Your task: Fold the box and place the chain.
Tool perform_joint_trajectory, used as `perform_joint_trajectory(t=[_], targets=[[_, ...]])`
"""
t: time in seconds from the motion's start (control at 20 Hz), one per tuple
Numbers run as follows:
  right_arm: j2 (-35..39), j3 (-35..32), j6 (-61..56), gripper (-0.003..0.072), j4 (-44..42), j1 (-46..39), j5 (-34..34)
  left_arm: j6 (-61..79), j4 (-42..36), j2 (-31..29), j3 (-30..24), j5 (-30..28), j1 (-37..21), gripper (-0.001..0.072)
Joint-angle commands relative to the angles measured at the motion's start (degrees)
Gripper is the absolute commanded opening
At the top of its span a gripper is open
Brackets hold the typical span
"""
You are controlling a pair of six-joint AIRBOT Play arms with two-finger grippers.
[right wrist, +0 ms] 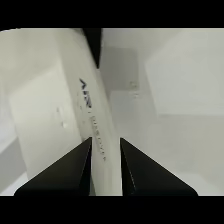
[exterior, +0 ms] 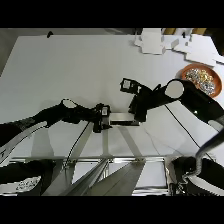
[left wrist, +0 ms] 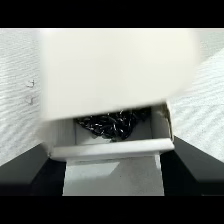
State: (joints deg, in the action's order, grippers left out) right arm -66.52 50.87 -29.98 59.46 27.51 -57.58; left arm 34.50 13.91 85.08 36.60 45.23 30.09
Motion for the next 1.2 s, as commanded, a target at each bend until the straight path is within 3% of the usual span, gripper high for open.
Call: perform_joint_trajectory(t=[0.0, 0.15, 0.65, 0.85, 1.0, 1.1, 1.15], targets=[[2.5, -3.1, 3.5, 0.0245, -0.2, 2.0, 0.2, 0.0, 0.0, 0.0, 0.0, 0.0, 0.0, 0.015], [2.5, -4.1, 3.6, 0.0344, 0.7, 3.7, 2.1, 0.0, 0.0, 0.0, 0.0, 0.0, 0.0, 0.015], [2.5, -4.1, 5.0, 0.0342, 1.0, 7.1, 4.1, 0.0, 0.0, 0.0, 0.0, 0.0, 0.0, 0.015], [2.5, -4.1, 4.3, 0.0334, 5.6, 7.1, 5.0, 0.0, 0.0, 0.0, 0.0, 0.0, 0.0, 0.015], [2.5, -4.1, 4.3, 0.0253, 7.8, 7.1, 6.2, 0.0, 0.0, 0.0, 0.0, 0.0, 0.0, 0.015], [2.5, -4.1, 4.3, 0.0156, 7.6, 7.1, 6.1, 0.0, 0.0, 0.0, 0.0, 0.0, 0.0, 0.015], [2.5, -4.1, 4.3, 0.0156, 7.5, 7.1, 6.0, 0.0, 0.0, 0.0, 0.0, 0.0, 0.0, 0.015]])
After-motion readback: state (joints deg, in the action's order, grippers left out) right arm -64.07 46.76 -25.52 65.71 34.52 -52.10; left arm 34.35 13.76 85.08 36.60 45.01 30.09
